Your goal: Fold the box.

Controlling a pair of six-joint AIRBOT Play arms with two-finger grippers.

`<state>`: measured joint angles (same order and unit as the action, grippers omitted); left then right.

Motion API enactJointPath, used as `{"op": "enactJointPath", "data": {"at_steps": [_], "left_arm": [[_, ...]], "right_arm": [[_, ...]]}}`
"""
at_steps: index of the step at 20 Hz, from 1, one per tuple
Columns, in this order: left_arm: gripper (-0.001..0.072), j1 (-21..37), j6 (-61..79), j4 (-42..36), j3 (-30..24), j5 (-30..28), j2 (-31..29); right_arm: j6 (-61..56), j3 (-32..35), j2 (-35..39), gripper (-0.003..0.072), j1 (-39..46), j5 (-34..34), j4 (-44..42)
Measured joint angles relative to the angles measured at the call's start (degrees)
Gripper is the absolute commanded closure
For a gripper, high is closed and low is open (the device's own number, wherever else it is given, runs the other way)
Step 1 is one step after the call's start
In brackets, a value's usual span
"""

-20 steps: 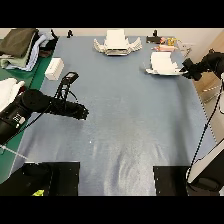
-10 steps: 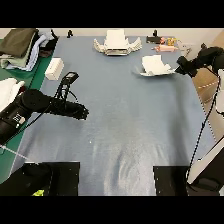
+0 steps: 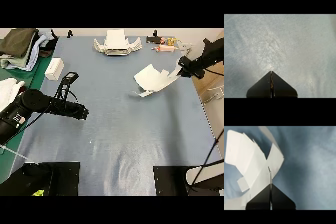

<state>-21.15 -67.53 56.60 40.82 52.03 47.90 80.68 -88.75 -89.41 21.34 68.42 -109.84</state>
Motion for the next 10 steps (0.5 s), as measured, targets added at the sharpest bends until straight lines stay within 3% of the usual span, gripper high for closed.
{"op": "enactJointPath", "data": {"at_steps": [7,10], "left_arm": [[0.0696,0.0,0.0,0.0,0.0,0.0,0.0],[0.0696,0.0,0.0,-0.02,0.0,0.0,0.0]], "right_arm": [[-8.68,38.82,31.52,0.0686,-3.8,-7.34,2.73],[-13.51,51.93,44.35,0.0685,-6.73,-9.31,2.78]]}}
